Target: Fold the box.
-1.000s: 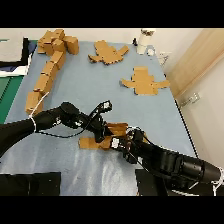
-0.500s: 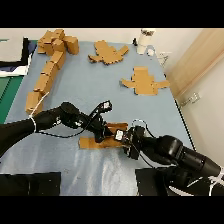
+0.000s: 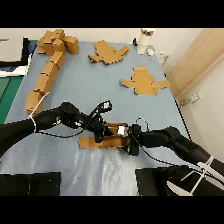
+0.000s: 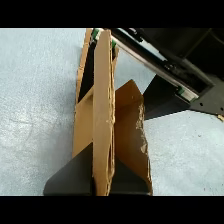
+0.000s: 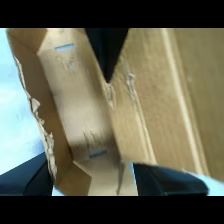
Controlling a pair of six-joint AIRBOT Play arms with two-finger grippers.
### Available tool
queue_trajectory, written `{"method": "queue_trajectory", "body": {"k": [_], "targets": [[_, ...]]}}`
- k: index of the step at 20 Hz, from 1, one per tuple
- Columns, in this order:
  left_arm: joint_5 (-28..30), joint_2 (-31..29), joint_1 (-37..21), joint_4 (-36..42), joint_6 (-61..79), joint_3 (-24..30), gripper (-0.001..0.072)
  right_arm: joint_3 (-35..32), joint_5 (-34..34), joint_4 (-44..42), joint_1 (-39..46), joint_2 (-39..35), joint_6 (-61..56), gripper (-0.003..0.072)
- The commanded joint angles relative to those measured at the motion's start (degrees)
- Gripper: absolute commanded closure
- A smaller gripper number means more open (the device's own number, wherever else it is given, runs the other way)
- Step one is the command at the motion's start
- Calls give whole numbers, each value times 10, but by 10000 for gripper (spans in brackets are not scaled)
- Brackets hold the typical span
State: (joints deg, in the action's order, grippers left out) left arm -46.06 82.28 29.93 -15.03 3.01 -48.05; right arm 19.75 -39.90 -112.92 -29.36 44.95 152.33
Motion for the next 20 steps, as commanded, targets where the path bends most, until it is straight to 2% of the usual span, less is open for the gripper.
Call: {"method": "queue_trajectory", "body": {"k": [1,7,20], "targets": [[0,0,0,0,0,0,697,3,-7,-41,12,32,56,-22],[0,0,0,0,0,0,697,4,-60,-49,12,32,56,-21],[0,0,0,0,0,0,697,4,-60,-50,12,32,56,-17]]}}
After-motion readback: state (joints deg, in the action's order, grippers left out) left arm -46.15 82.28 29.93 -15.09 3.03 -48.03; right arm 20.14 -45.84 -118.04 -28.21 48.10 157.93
